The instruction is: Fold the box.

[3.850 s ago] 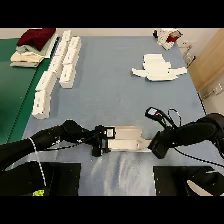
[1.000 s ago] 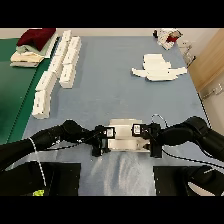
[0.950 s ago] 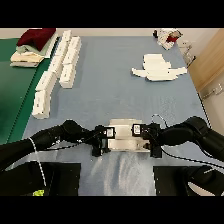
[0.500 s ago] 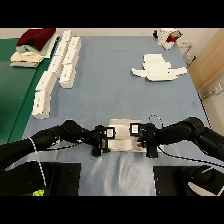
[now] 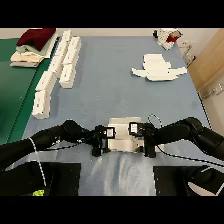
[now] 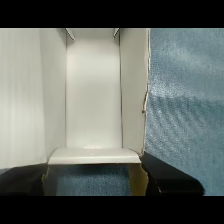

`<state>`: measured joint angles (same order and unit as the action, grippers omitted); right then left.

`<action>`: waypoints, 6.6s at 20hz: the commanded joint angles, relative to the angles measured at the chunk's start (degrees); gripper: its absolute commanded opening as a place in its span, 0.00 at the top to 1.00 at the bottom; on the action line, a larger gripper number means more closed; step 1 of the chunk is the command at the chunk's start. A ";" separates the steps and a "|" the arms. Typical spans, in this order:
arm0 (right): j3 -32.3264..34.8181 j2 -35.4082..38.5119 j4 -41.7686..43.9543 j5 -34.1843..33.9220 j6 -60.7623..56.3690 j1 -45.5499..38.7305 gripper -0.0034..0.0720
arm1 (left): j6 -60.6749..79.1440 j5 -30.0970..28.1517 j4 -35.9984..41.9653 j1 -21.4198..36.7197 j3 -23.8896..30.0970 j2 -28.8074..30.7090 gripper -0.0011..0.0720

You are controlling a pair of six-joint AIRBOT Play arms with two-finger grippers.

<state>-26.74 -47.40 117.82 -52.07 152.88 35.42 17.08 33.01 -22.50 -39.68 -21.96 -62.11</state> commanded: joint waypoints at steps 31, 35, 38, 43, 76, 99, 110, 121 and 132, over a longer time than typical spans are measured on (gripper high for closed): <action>-2.93 -7.65 0.52 -27.02 -64.22 -33.99 0.95 | 0.02 -0.02 0.00 0.02 -0.07 0.00 0.36; -2.05 -7.06 2.49 -23.82 -62.34 -32.59 0.95 | 0.02 -0.02 0.00 0.02 -0.07 0.00 0.36; 0.57 -7.58 5.99 -20.11 -60.81 -29.14 0.95 | 0.02 -0.02 0.00 0.02 -0.07 0.00 0.36; 0.42 -6.69 7.34 -19.76 -60.70 -25.29 0.95 | 0.00 -0.02 0.00 0.02 -0.07 0.00 0.36; -19.02 -21.05 -27.80 -16.50 -110.09 15.45 0.50 | 0.02 -0.02 0.00 0.02 -0.07 0.00 0.36; -19.78 -19.19 -28.50 -21.97 -112.74 16.81 0.33 | 0.02 -0.02 0.00 0.02 -0.07 0.00 0.36; -21.81 -5.22 -34.42 -28.02 -103.69 1.27 0.95 | 0.00 -0.02 0.00 0.02 -0.07 0.00 0.36; -24.09 -34.38 31.36 -29.27 -42.45 -33.66 0.95 | 0.02 -0.02 0.00 0.02 -0.07 0.00 0.36; -25.46 -37.42 30.05 -40.26 -30.99 -24.09 0.95 | 0.00 -0.02 0.00 0.02 -0.07 0.00 0.36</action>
<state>-52.10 -84.82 148.09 -87.96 118.91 9.82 17.08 32.99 -22.48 -39.68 -21.96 -62.11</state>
